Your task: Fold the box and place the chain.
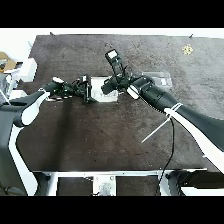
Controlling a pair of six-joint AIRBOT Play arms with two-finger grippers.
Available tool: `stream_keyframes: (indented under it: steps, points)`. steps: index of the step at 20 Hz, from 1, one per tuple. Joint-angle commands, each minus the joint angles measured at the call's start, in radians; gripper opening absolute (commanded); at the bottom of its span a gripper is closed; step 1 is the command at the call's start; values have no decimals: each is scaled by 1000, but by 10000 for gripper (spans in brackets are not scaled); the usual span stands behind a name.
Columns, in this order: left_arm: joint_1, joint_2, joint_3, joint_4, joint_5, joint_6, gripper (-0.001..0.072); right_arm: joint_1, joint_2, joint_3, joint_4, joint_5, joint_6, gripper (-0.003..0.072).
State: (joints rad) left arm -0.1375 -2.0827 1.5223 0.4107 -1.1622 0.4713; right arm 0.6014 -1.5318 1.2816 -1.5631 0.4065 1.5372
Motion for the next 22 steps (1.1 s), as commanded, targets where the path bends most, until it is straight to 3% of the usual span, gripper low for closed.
stream_keyframes:
  steps: [1,5,7,9,10,18,22]
  points:
    - [0,1,0,0,0,0,344,-42,-5,-16,1,39,13,196]
    - [0,1,0,0,0,0,344,-203,43,-21,1,278,117,215]
    - [0,1,0,0,0,0,344,-301,42,-62,6,299,167,216]
    - [0,1,0,0,1,0,344,-393,33,-130,72,212,195,227]
    - [0,1,0,0,1,0,344,-430,16,-153,137,160,190,337]
    - [0,1,0,0,0,0,344,-430,-156,-166,401,-188,184,315]
    - [0,1,0,0,1,0,344,-424,-191,-164,454,-230,188,315]
